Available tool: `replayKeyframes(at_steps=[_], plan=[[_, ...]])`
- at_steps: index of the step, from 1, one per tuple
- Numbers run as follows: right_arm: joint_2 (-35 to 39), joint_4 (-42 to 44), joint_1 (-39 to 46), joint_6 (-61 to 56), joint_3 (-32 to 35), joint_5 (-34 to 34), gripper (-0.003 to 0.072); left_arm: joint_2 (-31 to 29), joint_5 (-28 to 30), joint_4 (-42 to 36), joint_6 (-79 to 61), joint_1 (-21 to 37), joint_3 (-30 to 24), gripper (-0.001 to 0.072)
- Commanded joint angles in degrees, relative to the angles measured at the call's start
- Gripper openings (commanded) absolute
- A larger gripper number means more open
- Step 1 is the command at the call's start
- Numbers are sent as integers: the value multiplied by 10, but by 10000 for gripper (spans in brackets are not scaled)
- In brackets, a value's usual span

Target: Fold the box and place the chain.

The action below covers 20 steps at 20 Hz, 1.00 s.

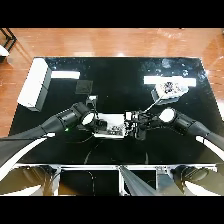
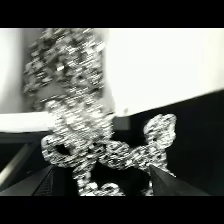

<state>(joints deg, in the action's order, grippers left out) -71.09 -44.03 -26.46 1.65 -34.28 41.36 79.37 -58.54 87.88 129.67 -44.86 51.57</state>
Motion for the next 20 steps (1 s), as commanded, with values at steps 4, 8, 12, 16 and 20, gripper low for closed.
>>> replayKeyframes(at_steps=[4,8,12,16,20], plan=[[-3,34,-1,33,0,-44,691,0,-2,0,0,0,0,27],[-4,34,-1,33,0,-53,691,0,-2,0,0,0,0,27],[-16,49,-1,33,0,-54,691,0,-2,0,0,0,0,26],[-24,66,-1,31,0,-56,690,0,-2,0,0,0,0,27],[-24,68,0,16,0,-56,334,0,-1,0,0,0,0,27]])
